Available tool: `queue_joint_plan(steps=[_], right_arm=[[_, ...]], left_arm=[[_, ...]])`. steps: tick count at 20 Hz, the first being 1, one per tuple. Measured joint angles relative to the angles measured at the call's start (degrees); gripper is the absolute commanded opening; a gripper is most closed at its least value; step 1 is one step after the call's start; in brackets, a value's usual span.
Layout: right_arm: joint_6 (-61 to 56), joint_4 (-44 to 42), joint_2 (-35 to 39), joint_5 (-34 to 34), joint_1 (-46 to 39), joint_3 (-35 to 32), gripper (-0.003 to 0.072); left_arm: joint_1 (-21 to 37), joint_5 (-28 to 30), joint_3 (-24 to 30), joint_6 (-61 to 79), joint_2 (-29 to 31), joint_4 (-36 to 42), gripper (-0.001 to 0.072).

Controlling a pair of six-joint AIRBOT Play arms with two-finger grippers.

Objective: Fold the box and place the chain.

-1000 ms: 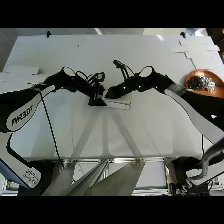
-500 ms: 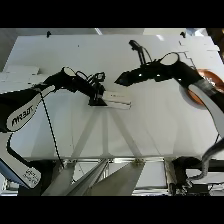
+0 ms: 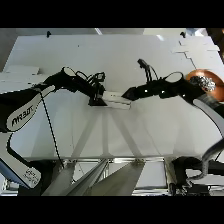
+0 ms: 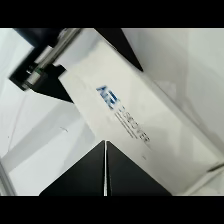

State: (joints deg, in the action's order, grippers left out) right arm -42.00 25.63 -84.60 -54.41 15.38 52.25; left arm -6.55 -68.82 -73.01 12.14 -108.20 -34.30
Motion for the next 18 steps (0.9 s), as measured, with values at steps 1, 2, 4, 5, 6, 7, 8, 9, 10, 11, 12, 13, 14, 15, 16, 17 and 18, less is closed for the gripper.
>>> queue_joint_plan(steps=[1,2,4,5,6,7,8,9,10,11,12,13,14,15,16,17,18], right_arm=[[0.09,-0.74,-0.66,0.48,0.42,-0.76,0.0009],[0.24,-1.27,-1.51,1.05,0.9,-1.38,0.0009],[0.35,-1.7,-3.08,1.51,1.88,-2.08,0.0008],[0.44,-1.73,-3.69,1.62,2.36,-2.32,0.0008],[0.46,-1.86,-4.11,1.68,2.75,-2.47,0.0008],[0.46,-1.88,-4.46,1.79,3.06,-2.62,0.0008],[0.46,-1.88,-4.68,1.92,3.28,-2.71,0.0008],[0.44,-1.79,-4.9,2.21,3.43,-2.82,0.0008],[0.44,-1.66,-5.01,2.25,3.54,-2.86,0.0009],[0.44,-1.51,-5.11,2.27,3.63,-2.89,0.0009],[0.44,-1.46,-5.11,2.32,3.72,-2.95,0.0009],[0.44,-1.31,-5.01,2.36,3.76,-2.97,0.0009],[0.44,-0.96,-4.68,2.67,3.82,-2.97,0.0009],[0.44,-0.57,-4.17,2.97,3.82,-3.02,0.0009],[0.44,-0.09,-3.45,3.08,3.69,-3.06,0.0009],[0.44,0.35,-2.49,3.15,3.41,-3.1,0.001],[0.44,0.63,-1.18,3.54,3.02,-3.17,0.001]], left_arm=[[0.02,0.02,0.0,0.26,0.0,-0.09,0.0316],[0.02,0.0,0.0,0.26,0.0,-0.09,0.0316],[0.04,-0.09,-0.02,0.57,0.0,-0.37,0.0316],[0.04,-0.11,-0.02,0.57,0.02,-0.48,0.0316],[0.07,-0.13,-0.02,0.5,0.02,-0.46,0.0316],[0.07,-0.13,-0.02,0.37,0.02,-0.46,0.0316],[0.07,-0.13,-0.02,0.33,0.02,-0.46,0.0316],[0.07,-0.13,-0.02,0.31,0.02,-0.44,0.0316],[0.07,-0.11,0.0,0.24,0.02,-0.39,0.0316],[0.07,-0.11,-0.02,0.2,0.02,-0.35,0.0316],[0.07,-0.11,0.0,0.15,0.02,-0.31,0.0316],[0.07,-0.09,0.0,0.09,0.02,-0.26,0.0316],[0.07,-0.09,0.0,0.02,0.02,-0.2,0.0316],[0.07,-0.11,0.0,-0.11,0.02,-0.11,0.0316],[0.02,-0.13,0.02,-0.2,0.0,0.0,0.0316],[0.0,-0.15,0.04,-0.44,-0.02,0.24,0.0316],[-0.09,-0.11,0.04,-0.57,-0.02,0.37,0.0316]])
